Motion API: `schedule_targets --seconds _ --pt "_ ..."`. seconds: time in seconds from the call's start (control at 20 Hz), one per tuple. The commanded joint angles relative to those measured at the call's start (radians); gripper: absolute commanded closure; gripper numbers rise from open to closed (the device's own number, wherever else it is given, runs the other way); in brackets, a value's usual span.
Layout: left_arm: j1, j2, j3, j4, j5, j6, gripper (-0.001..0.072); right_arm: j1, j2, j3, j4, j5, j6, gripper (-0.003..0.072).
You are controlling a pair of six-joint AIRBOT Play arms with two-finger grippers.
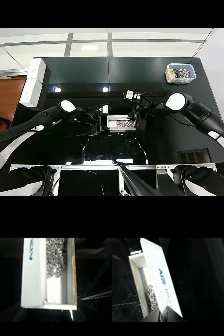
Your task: Fold the box and place the chain.
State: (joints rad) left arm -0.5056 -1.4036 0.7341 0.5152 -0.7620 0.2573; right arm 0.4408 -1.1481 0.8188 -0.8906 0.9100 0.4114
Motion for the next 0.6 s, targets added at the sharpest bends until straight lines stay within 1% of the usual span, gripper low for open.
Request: schedule_targets --seconds 0.0,0.1,0.15,0.2,0.55 --pt "-0.001 -0.001 0.0 0.0 -0.001 0.001 0.0335 0.0 -0.002 -0.005 -0.004 0.036 0.003 0.0618" --pt "-0.001 -0.001 0.0 0.0 -0.001 0.001 0.0335 0.0 -0.002 -0.012 -0.005 0.045 0.003 0.0617" --pt "-0.001 -0.001 0.0 0.0 -0.001 0.001 0.0335 0.0 -0.002 -0.014 -0.005 0.049 0.003 0.0568" --pt "-0.001 -0.001 0.0 0.0 -0.001 0.001 0.0335 0.0 -0.002 -0.014 -0.005 0.05 0.003 0.048" --pt "-0.001 -0.001 0.0 0.0 -0.001 0.001 0.0335 0.0 -0.002 -0.014 -0.012 0.05 0.003 0.048"
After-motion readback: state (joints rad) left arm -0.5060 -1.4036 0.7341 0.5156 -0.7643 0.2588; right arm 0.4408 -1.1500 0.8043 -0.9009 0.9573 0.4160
